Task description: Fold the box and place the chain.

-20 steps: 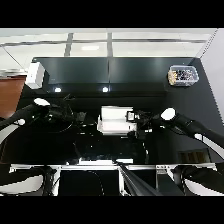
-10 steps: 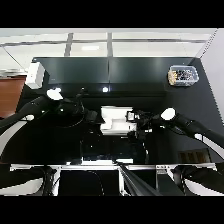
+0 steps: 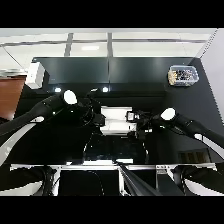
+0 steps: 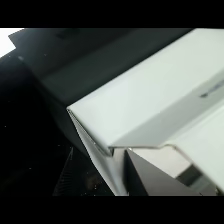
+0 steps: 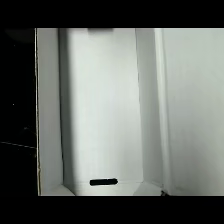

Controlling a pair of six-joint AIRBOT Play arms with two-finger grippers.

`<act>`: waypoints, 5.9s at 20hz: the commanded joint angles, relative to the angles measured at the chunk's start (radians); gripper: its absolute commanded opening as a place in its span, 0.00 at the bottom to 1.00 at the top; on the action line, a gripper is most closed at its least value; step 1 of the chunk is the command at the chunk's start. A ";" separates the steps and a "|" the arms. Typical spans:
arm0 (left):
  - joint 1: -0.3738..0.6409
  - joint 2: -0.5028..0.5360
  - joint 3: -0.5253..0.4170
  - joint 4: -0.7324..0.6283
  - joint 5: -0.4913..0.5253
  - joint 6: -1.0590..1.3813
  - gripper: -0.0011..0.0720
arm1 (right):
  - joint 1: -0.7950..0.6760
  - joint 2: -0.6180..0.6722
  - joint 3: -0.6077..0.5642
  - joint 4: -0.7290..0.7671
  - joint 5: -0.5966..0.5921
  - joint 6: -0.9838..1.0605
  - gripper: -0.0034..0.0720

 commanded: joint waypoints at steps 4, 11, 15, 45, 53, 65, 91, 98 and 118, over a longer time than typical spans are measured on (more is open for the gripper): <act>-0.123 -0.018 0.107 0.341 -0.055 -0.370 0.54 | 0.000 0.000 0.001 0.000 0.000 0.000 0.28; -0.227 -0.093 0.190 0.452 -0.146 -0.651 0.54 | 0.000 0.000 0.001 0.000 0.000 0.000 0.28; -0.231 -0.096 0.190 0.451 -0.145 -0.687 0.46 | 0.000 0.000 0.001 0.000 0.000 0.000 0.28; -0.282 -0.148 0.225 0.467 -0.147 -0.755 0.56 | 0.000 0.000 0.001 0.000 0.000 0.000 0.28; -0.281 -0.148 0.228 0.470 -0.144 -0.754 0.55 | 0.000 0.000 0.001 0.000 0.000 0.000 0.28; -0.282 -0.148 0.247 0.470 -0.148 -0.754 0.04 | 0.000 0.000 0.001 0.000 0.000 0.000 0.28; -0.281 -0.149 0.247 0.462 -0.153 -0.770 0.04 | -0.017 0.097 0.001 -0.116 0.063 0.122 0.98; -0.281 -0.149 0.247 0.466 -0.166 -0.792 0.04 | -0.060 0.171 0.001 -0.183 0.130 0.143 0.98; -0.281 -0.149 0.247 0.462 -0.175 -0.792 0.04 | 0.027 0.072 -0.001 0.137 0.034 0.158 0.63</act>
